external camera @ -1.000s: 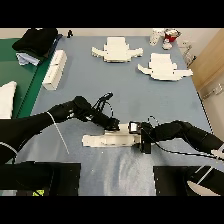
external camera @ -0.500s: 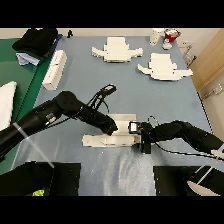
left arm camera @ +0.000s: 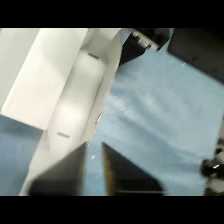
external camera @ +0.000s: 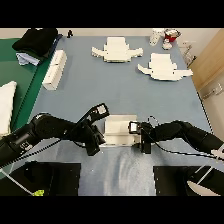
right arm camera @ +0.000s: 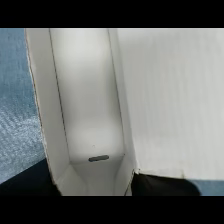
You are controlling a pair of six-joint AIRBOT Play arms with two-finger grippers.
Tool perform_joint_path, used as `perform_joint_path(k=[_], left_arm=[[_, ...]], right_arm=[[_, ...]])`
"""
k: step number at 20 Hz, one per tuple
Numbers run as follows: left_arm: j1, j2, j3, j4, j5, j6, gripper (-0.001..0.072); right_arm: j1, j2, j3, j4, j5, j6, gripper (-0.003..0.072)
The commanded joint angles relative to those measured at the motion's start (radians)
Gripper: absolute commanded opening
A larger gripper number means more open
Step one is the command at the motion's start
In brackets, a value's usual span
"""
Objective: Fold the box.
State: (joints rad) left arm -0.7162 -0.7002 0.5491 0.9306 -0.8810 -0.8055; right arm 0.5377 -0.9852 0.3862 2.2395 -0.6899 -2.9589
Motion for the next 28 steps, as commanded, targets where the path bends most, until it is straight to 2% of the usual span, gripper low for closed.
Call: perform_joint_path(k=[1, 5, 12, 14, 15, 16, 17, 18, 19, 20, 28], left_arm=[[0.100, 0.007, -0.082, -0.071, 0.017, 0.372, 0.0692], [0.163, -0.046, -0.117, -0.089, 0.038, 0.591, 0.0692], [0.162, -0.196, -0.120, -0.109, 0.172, 0.694, 0.0691], [0.161, -0.216, -0.120, -0.161, 0.194, 0.721, 0.0690], [0.160, -0.223, -0.119, -0.204, 0.192, 0.760, 0.0581], [0.154, -0.227, -0.119, -0.234, 0.190, 0.800, 0.0417], [0.143, -0.231, -0.119, -0.253, 0.185, 0.827, 0.0299], [0.135, -0.236, -0.119, -0.263, 0.173, 0.842, 0.0234], [0.129, -0.242, -0.119, -0.263, 0.164, 0.843, 0.0131], [0.124, -0.249, -0.119, -0.263, 0.167, 0.843, 0.0105], [0.124, -0.282, -0.112, -0.368, 0.198, 0.874, 0.0105]], right_arm=[[0.000, 0.000, 0.000, 0.000, 0.000, 0.000, 0.0497], [0.000, 0.000, 0.000, 0.000, 0.000, 0.000, 0.0497], [0.000, 0.000, 0.000, 0.000, 0.000, 0.000, 0.0498], [0.000, 0.000, 0.000, 0.000, 0.000, 0.000, 0.0497], [0.000, 0.000, 0.000, 0.000, 0.000, 0.000, 0.0498], [0.000, 0.000, 0.000, 0.000, 0.000, 0.000, 0.0498], [0.000, 0.000, 0.000, 0.000, 0.000, 0.000, 0.0497], [0.000, 0.000, 0.000, 0.000, 0.000, 0.000, 0.0497], [0.000, -0.001, 0.000, 0.000, 0.000, 0.000, 0.0497], [0.000, 0.000, 0.000, 0.000, 0.001, 0.000, 0.0497], [0.000, 0.000, 0.001, 0.000, 0.000, 0.000, 0.0497]])
